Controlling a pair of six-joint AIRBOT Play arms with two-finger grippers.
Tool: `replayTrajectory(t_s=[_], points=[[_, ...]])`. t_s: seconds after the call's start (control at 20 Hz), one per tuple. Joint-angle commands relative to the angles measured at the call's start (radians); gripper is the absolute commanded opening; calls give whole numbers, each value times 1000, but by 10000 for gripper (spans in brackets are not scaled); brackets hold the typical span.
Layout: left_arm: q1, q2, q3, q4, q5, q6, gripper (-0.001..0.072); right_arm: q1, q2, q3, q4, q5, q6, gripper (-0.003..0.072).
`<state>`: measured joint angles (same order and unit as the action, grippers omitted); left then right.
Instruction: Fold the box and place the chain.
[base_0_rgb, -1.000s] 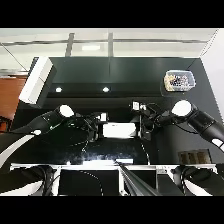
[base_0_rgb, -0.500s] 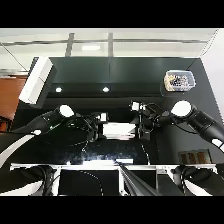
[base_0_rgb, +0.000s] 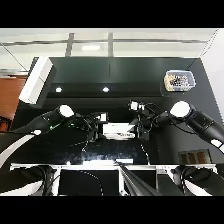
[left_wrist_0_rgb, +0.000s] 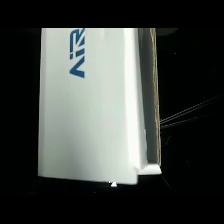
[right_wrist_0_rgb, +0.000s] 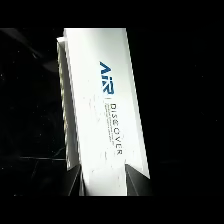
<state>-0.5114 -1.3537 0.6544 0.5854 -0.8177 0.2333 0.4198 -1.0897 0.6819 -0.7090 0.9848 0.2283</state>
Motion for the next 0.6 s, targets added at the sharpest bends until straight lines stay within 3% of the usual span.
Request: replayTrajectory(t_s=[0.0,0.55], points=[[0,0,1,0,2,-2,166,2,0,-1,1,-6,8,306],[0,0,1,0,2,-2,166,2,-1,-2,-6,-14,30,306]])
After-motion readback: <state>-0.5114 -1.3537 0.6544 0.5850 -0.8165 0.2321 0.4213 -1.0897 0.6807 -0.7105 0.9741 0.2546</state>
